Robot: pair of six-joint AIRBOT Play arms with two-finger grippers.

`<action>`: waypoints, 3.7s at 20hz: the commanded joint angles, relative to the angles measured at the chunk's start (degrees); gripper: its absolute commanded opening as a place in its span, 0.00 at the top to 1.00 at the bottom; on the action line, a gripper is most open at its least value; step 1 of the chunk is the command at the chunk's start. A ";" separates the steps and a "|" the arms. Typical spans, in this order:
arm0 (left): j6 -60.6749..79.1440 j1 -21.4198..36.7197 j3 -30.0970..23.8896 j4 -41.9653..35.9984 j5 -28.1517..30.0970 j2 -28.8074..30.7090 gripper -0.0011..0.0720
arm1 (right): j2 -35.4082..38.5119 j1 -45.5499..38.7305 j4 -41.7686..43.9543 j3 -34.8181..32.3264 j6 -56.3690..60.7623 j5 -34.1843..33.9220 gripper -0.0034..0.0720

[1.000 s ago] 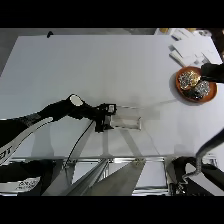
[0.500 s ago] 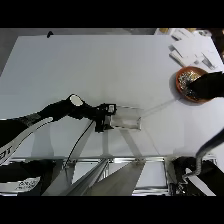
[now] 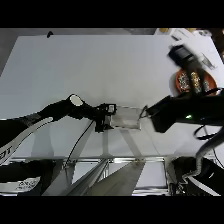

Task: Fold the box and place the chain.

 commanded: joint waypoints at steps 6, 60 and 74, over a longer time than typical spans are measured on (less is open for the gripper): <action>0.00 0.00 -0.02 0.04 0.00 0.04 0.78 | -7.17 6.01 -0.17 -7.67 0.37 -16.33 0.93; 0.02 0.00 -0.02 0.02 0.00 0.04 0.78 | -26.27 -16.81 -10.93 -23.50 10.88 -20.92 0.58; 0.02 0.00 -0.02 0.02 0.00 0.02 0.78 | -25.79 -16.79 -10.78 -23.50 10.21 -12.17 0.74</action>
